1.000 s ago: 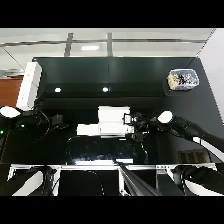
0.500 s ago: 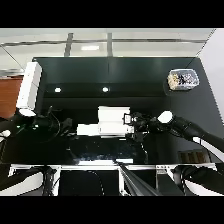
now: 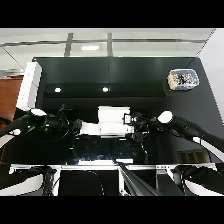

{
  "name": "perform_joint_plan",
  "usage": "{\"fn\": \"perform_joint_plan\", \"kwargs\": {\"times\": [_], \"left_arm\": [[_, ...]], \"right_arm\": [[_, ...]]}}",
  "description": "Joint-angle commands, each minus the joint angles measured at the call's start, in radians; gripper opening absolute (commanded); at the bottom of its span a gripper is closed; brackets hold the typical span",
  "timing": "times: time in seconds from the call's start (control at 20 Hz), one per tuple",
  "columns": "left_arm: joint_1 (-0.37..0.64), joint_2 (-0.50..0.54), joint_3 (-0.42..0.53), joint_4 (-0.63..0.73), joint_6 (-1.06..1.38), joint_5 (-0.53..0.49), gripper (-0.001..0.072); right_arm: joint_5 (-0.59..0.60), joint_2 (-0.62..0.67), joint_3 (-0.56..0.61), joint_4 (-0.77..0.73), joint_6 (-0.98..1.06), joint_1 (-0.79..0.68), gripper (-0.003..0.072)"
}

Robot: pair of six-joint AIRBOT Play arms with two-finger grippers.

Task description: Fold the box and place the chain.

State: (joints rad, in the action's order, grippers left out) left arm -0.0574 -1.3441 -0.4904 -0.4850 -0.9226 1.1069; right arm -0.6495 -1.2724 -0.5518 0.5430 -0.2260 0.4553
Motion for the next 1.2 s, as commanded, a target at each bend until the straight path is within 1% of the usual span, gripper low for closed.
{"fn": "perform_joint_plan", "kwargs": {"times": [0.0, 0.05, 0.1, 0.15, 0.2, 0.3, 0.45, 0.65, 0.9, 1.05, 1.15], "left_arm": [[-0.011, -0.002, -0.018, 0.041, 0.06, 0.034, 0.0043], [-0.011, -0.002, -0.031, 0.041, 0.059, 0.046, 0.0171], [-0.011, -0.002, -0.049, 0.041, 0.059, 0.067, 0.0373], [-0.011, -0.002, -0.068, 0.041, 0.058, 0.088, 0.061], [-0.011, -0.002, -0.089, 0.041, 0.058, 0.111, 0.0713], [-0.022, -0.002, -0.122, 0.041, 0.037, 0.129, 0.0712], [-0.07, -0.002, -0.157, 0.039, -0.003, 0.124, 0.0704], [-0.148, -0.002, -0.194, -0.001, -0.053, 0.071, 0.07], [-0.169, -0.002, -0.206, -0.027, -0.112, 0.057, 0.069], [-0.187, -0.002, -0.242, -0.129, -0.201, 0.06, 0.0683], [-0.216, -0.002, -0.275, -0.178, -0.258, 0.053, 0.0659]], "right_arm": [[0.0, 0.0, 0.0, 0.0, 0.0, 0.0, 0.041], [0.0, 0.0, 0.0, 0.0, 0.0, 0.0, 0.041], [0.0, 0.0, 0.0, 0.0, 0.0, 0.0, 0.041], [0.0, 0.0, 0.0, 0.0, 0.0, 0.0, 0.0409], [0.0, 0.0, 0.0, 0.0, 0.0, 0.0, 0.041], [0.0, 0.0, 0.0, 0.0, 0.0, 0.0, 0.041], [0.0, 0.0, 0.0, 0.0, 0.0, 0.0, 0.041], [0.0, 0.0, 0.0, 0.0, 0.0, 0.0, 0.0409], [0.0, 0.0, 0.0, 0.0, 0.0, 0.0, 0.0409], [0.0, 0.0, 0.0, 0.0, 0.0, 0.0, 0.0409], [0.0, 0.0, 0.0, 0.0, 0.0, 0.0, 0.041]]}}
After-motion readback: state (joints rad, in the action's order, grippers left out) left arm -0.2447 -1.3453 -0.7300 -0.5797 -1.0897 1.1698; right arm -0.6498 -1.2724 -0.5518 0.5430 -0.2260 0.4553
